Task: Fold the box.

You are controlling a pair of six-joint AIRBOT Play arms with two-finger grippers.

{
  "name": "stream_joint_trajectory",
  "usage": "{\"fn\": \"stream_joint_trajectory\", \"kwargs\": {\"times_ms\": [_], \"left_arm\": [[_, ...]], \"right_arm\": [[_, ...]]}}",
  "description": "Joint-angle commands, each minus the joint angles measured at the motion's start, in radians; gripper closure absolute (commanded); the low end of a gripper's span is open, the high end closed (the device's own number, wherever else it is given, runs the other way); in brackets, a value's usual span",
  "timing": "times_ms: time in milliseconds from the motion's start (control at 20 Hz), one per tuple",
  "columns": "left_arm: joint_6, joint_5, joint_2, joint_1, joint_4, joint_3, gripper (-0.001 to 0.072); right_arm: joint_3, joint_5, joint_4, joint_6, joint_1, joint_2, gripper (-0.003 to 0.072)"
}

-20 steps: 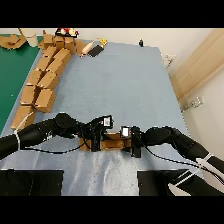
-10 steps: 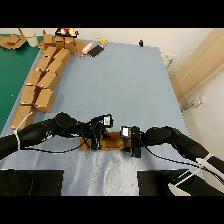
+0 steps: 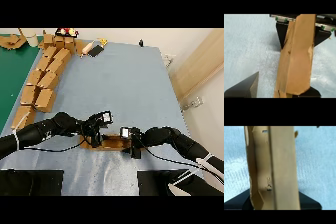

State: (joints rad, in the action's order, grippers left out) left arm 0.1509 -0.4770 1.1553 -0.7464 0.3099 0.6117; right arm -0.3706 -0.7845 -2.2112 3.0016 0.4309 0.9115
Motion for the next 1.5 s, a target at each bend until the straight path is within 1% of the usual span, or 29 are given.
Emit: {"fn": "stream_joint_trajectory", "kwargs": {"times_ms": [0, 100, 150, 250, 350, 400, 450, 500, 600, 650, 700, 750, 800, 850, 900, 950, 1000, 1150, 1300, 1450], "left_arm": [[-0.039, -0.006, -0.039, 0.000, 0.010, 0.003, 0.0239], [-0.134, -0.013, -0.082, 0.000, 0.062, 0.003, 0.0239], [-0.204, -0.014, -0.104, 0.000, 0.124, 0.003, 0.0239], [-0.448, -0.038, -0.152, 0.000, 0.341, 0.003, 0.0239], [-0.766, -0.109, -0.193, 0.000, 0.621, 0.003, 0.0242], [-0.945, -0.166, -0.208, 0.000, 0.724, 0.003, 0.0378], [-1.070, -0.248, -0.218, 0.000, 0.782, 0.005, 0.0708], [-1.127, -0.354, -0.221, -0.001, 0.793, 0.007, 0.0699], [-1.250, -0.518, -0.219, -0.009, 0.763, 0.006, 0.0699], [-1.263, -0.550, -0.219, -0.018, 0.708, 0.006, 0.0700], [-1.255, -0.540, -0.219, -0.031, 0.618, 0.006, 0.0699], [-1.230, -0.494, -0.218, -0.040, 0.522, 0.006, 0.0699], [-1.186, -0.430, -0.214, -0.039, 0.415, 0.006, 0.0699], [-1.149, -0.367, -0.204, -0.035, 0.337, 0.006, 0.0699], [-1.122, -0.304, -0.188, -0.028, 0.278, 0.006, 0.0700], [-1.089, -0.262, -0.171, -0.018, 0.233, 0.008, 0.0699], [-1.052, -0.248, -0.145, -0.002, 0.195, 0.014, 0.0700], [-0.953, -0.230, -0.061, 0.055, 0.106, 0.039, 0.0699], [-0.943, -0.198, 0.006, 0.123, 0.100, 0.072, 0.0699], [-0.925, -0.224, 0.078, 0.162, 0.102, 0.106, 0.0699]], "right_arm": [[-0.001, 0.005, 0.001, 0.000, 0.000, 0.000, 0.0185], [-0.001, 0.006, 0.001, 0.000, 0.000, 0.000, 0.0185], [-0.001, 0.005, 0.001, 0.000, 0.000, 0.000, 0.0185], [-0.001, 0.006, 0.001, 0.000, 0.000, 0.000, 0.0185], [-0.001, 0.006, 0.001, 0.000, 0.000, -0.001, 0.0185], [-0.001, 0.006, 0.001, 0.000, 0.000, -0.001, 0.0185], [-0.001, 0.006, 0.001, 0.000, 0.000, -0.001, 0.0185], [-0.001, 0.005, 0.001, 0.000, 0.000, -0.001, 0.0185], [-0.001, 0.005, 0.004, 0.000, 0.000, -0.001, 0.0185], [-0.001, 0.005, 0.005, 0.000, 0.000, -0.001, 0.0185], [-0.001, 0.005, 0.004, 0.000, 0.000, -0.001, 0.0184], [-0.001, 0.005, 0.004, 0.000, 0.000, -0.001, 0.0185], [-0.001, 0.005, 0.004, 0.000, 0.000, -0.001, 0.0184], [-0.001, 0.005, 0.004, 0.000, 0.000, -0.001, 0.0184], [-0.001, 0.005, 0.004, 0.000, 0.000, -0.001, 0.0184], [-0.001, 0.005, 0.004, 0.000, 0.000, -0.001, 0.0184], [-0.001, 0.005, 0.004, 0.000, 0.000, -0.001, 0.0185], [-0.001, 0.005, 0.004, 0.000, 0.000, -0.001, 0.0185], [-0.001, 0.004, 0.004, 0.000, 0.000, -0.001, 0.0185], [-0.001, -0.002, 0.005, 0.000, 0.000, 0.000, 0.0185]]}}
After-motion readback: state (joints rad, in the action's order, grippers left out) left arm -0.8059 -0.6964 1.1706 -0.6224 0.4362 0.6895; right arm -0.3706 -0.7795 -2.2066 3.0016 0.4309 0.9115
